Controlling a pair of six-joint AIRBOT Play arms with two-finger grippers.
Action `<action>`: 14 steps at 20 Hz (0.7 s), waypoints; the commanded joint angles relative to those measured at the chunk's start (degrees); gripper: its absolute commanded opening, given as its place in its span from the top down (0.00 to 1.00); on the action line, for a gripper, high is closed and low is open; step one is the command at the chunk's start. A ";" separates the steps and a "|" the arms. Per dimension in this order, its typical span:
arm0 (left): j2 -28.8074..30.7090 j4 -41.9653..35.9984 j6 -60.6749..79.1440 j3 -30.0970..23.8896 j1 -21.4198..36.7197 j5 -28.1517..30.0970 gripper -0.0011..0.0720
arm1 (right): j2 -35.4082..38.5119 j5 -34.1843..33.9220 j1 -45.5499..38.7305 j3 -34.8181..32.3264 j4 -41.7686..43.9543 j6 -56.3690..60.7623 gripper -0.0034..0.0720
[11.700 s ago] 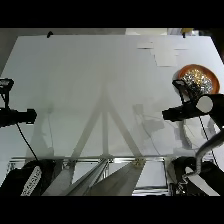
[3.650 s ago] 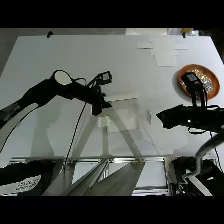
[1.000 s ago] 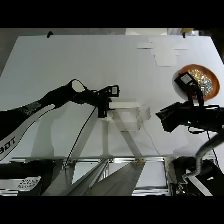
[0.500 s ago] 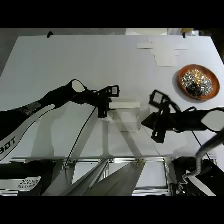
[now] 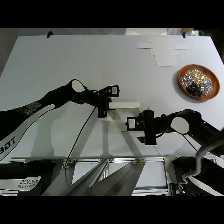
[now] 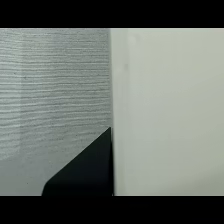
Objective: Fold the box and place the chain.
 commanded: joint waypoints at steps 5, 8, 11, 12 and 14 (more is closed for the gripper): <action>-0.02 0.02 0.02 -0.02 -0.02 0.02 0.97 | -0.35 -17.46 5.09 -6.95 -11.52 3.69 0.02; -0.02 0.02 0.02 -0.02 -0.02 0.02 0.97 | -0.37 -19.45 4.87 -6.93 -12.76 6.12 0.02; -0.02 0.02 0.02 -0.02 -0.02 0.02 0.97 | -0.37 -18.93 1.25 -6.88 -12.35 6.08 0.02; -0.02 0.02 0.02 -0.02 -0.02 0.02 0.97 | -0.37 -18.82 0.28 -6.64 -12.35 6.03 0.02; -0.02 0.02 0.02 -0.02 -0.02 0.02 0.97 | -0.37 -18.62 -0.09 -5.18 -12.33 6.01 0.02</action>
